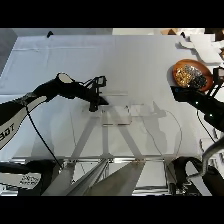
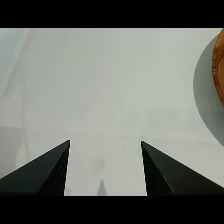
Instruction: Fold the box and place the chain.
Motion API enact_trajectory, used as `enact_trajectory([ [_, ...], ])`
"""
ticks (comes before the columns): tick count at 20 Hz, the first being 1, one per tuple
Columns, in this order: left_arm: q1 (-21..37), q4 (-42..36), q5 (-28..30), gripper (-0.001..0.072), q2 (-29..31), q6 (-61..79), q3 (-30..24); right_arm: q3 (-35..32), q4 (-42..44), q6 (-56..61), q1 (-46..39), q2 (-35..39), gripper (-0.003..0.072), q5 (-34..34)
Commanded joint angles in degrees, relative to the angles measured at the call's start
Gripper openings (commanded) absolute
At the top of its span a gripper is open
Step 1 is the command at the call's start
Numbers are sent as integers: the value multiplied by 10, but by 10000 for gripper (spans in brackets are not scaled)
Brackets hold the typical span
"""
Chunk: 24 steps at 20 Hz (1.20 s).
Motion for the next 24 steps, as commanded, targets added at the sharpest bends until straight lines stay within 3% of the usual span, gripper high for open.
enact_trajectory([
  [1,-1,9,-2,2,-5,24,0,0,-1,5,0,0,456,8],
  [16,-1,-1,9,12,-25,11,0,0,-2,4,0,0,457,11],
  [19,-1,-1,9,12,-25,11,0,1,4,-1,0,1,457,70],
  [21,-1,-1,9,12,-25,11,0,7,4,-32,0,1,457,158],
  [24,-1,-1,9,12,-25,11,0,16,27,-168,17,4,458,285],
])
